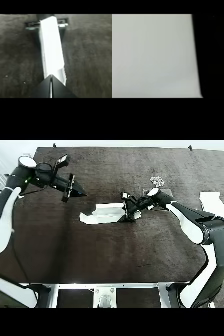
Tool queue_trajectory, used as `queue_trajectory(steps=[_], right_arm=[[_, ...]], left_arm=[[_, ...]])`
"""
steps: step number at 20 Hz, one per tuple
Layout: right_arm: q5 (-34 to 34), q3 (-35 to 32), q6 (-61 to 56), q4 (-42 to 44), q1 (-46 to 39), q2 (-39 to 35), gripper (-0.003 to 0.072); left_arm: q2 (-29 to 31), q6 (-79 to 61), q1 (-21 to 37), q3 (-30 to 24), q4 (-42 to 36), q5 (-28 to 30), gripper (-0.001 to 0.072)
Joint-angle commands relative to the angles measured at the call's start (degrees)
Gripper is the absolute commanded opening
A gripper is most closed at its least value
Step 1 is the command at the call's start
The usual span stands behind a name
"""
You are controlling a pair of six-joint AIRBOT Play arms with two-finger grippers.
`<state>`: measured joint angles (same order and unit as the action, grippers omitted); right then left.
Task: Fold the box and place the chain.
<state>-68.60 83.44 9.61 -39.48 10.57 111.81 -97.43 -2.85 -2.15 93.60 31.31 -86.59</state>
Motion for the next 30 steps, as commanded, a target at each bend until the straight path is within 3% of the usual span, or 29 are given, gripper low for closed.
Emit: queue_trajectory(steps=[1, 6, 11, 20, 27, 30], right_arm=[[0.0, 0.0, -0.02, 0.0, 0.02, -0.02, 0.0579], [-0.02, 0.0, -0.02, 0.0, 0.02, -0.02, 0.0579], [0.0, 0.0, -0.02, 0.0, 0.0, -0.02, 0.0579], [0.0, 0.0, -0.02, 0.0, 0.02, -0.02, 0.0579], [0.0, 0.0, -0.02, 0.0, 0.02, -0.02, 0.0579], [0.0, 0.0, -0.02, 0.0, 0.02, -0.02, 0.0578]], left_arm=[[11.76, -0.81, -1.53, -11.3, -1.7, 11.61, 0.0012], [24.24, -6.29, -7.43, -31.52, -8.61, 30.47, 0.0013], [23.39, -6.64, -12.92, -39.34, -9.77, 33.18, 0.0016], [14.05, -6.69, -13.75, -38.01, -9.81, 35.5, 0.0016], [6.54, -5.29, -13.75, -25.57, -8.87, 36.94, 0.0017], [4.2, -4.46, -13.6, -22.82, -7.17, 39.3, 0.0017]])
